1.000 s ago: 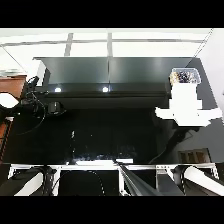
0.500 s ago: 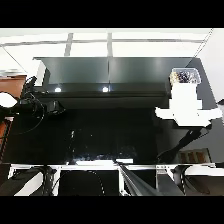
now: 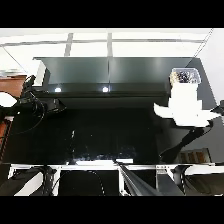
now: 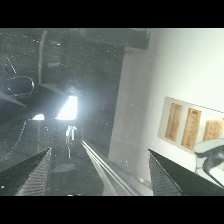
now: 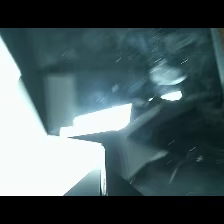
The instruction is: Fold the box and place the chain.
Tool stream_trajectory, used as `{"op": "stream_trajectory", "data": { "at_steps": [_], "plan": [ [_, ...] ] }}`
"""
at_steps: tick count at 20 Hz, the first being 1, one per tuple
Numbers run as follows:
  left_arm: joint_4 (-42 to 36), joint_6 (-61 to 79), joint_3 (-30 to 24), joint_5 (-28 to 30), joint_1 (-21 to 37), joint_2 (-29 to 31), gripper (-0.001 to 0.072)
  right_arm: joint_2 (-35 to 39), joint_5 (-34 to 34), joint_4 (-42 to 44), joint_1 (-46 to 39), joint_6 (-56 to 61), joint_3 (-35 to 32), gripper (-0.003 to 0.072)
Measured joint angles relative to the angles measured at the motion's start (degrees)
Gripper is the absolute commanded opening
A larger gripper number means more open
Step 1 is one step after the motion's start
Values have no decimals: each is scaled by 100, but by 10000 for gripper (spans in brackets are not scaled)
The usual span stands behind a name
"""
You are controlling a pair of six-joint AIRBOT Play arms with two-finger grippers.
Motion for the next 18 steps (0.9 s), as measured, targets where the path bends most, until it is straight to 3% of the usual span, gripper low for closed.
{"op": "stream_trajectory", "data": {
  "at_steps": [6,11,14,18],
  "plan": [
    [-31,-2,0,26,0,-13,713,708,463,638,236,-144,-389,15],
    [-72,0,-50,76,0,-57,713,2024,433,1488,1025,-278,-1744,14],
    [-216,90,-166,164,-26,-74,713,3010,-90,2430,1917,-518,-2977,14],
    [-640,645,-243,238,-179,-85,713,3939,-1510,3292,3576,-658,-4448,15]
  ]
}}
